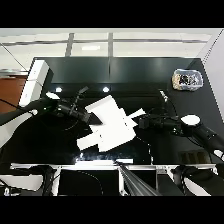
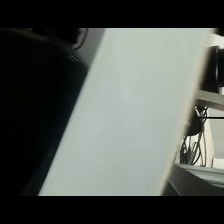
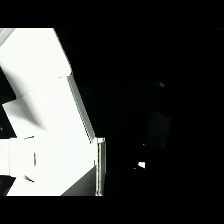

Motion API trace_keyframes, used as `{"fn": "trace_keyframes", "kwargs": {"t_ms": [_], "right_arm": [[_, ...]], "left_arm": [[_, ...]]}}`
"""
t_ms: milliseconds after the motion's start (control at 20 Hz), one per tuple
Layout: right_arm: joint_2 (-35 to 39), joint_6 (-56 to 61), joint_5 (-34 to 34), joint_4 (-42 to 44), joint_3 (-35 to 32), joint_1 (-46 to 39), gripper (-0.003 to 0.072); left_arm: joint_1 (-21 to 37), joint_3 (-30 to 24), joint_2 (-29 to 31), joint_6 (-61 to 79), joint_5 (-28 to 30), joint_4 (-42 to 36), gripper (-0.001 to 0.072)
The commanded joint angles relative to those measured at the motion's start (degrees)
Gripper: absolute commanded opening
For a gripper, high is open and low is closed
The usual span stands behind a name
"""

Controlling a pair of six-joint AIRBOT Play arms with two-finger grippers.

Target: Fold the box and place the chain.

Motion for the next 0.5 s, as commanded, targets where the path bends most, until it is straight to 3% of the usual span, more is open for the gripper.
{"fn": "trace_keyframes", "kwargs": {"t_ms": [0,200,250,450], "right_arm": [[0.0,0.0,0.0,0.0,0.0,0.0,0.0046],[0.0,0.0,0.0,0.0,0.0,0.0,0.0046],[0.0,0.1,0.0,0.0,0.0,0.0,0.0045],[0.0,0.0,0.0,0.0,0.0,0.0,0.0045]], "left_arm": [[-0.4,0.0,-0.1,1.0,-0.8,2.8,0.0615],[-2.1,0.0,-0.1,1.2,0.8,6.7,0.0615],[-2.4,0.0,-0.1,1.1,1.7,7.0,0.0585],[-2.4,0.0,-0.1,1.2,3.9,6.1,0.0282]]}}
